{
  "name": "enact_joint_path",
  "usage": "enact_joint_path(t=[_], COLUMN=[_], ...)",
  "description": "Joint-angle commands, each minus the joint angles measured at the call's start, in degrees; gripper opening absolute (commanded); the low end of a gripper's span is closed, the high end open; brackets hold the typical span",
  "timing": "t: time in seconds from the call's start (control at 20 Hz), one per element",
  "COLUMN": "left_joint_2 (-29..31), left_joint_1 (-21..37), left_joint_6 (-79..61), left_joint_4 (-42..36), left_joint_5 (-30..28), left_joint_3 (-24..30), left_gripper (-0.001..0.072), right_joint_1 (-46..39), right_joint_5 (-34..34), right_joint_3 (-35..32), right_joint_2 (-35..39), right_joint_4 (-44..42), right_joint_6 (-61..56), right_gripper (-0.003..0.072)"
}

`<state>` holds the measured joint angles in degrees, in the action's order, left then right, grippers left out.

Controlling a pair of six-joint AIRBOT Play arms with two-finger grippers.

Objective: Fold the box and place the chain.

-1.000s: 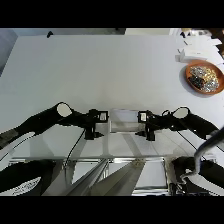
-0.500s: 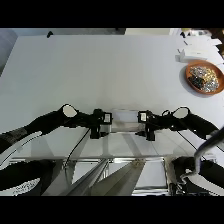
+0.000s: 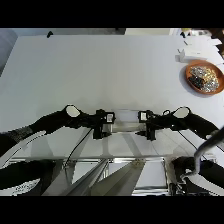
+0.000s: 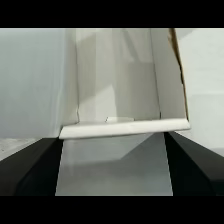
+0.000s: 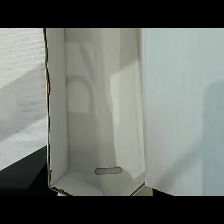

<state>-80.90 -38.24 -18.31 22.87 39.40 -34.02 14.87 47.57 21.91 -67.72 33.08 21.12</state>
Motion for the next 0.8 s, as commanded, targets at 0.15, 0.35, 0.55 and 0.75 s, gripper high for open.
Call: enact_joint_path(t=[0.15,0.35,0.55,0.75], left_joint_2=[-0.2,1.0,2.6,3.2], left_joint_1=[0.9,3.8,5.5,5.6], left_joint_6=[0.3,0.9,1.0,1.2], left_joint_4=[-0.9,3.6,5.0,4.1], left_joint_5=[2.1,5.7,5.9,5.8], left_joint_3=[0.0,0.0,0.2,1.3], left_gripper=[0.0698,0.0698,0.0702,0.0702], right_joint_1=[0.1,0.1,0.0,0.0], right_joint_5=[-0.1,-0.1,0.0,-0.1], right_joint_3=[0.0,0.0,0.0,0.0], right_joint_2=[0.0,0.0,0.0,0.0], right_joint_4=[-0.1,-0.1,-0.1,-0.1], right_joint_6=[0.0,0.0,0.0,0.0], right_gripper=[0.0403,0.0403,0.0403,0.0403])
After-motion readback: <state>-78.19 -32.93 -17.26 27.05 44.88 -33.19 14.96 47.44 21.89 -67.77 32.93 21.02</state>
